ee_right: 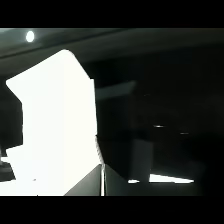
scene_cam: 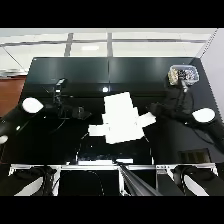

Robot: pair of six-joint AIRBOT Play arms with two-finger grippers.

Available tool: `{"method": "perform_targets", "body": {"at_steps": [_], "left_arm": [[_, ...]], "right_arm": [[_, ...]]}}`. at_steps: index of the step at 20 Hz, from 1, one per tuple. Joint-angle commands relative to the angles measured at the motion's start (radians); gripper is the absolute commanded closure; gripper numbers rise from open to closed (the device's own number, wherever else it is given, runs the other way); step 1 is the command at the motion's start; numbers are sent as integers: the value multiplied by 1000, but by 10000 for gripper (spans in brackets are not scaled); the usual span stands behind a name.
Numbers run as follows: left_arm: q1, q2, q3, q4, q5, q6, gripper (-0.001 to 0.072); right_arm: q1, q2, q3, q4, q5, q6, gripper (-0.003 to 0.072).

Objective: Fold the box and place the chain.

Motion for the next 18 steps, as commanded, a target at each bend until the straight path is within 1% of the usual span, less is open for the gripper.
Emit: {"method": "perform_targets", "body": {"at_steps": [1,3,7,10,12,13,16,18], "left_arm": [[-2,-203,100,-158,-130,53,-1],[-2,-314,153,-221,-177,54,-1],[-4,-460,242,-346,-311,134,4],[-8,-550,299,-343,-407,163,6],[-7,-591,322,-342,-476,232,7],[-4,-610,333,-341,-518,275,24],[-3,-658,384,-319,-573,323,47],[-15,-698,446,-267,-651,327,237]], "right_arm": [[129,5,-40,49,-132,10,670],[130,5,-40,55,-120,10,670],[134,5,-40,55,-103,9,669],[134,5,-40,54,-98,9,669],[134,5,-40,47,-97,9,670],[134,5,-40,47,-93,8,670],[134,5,-40,47,-81,8,670],[134,5,-40,43,-66,8,670]]}}
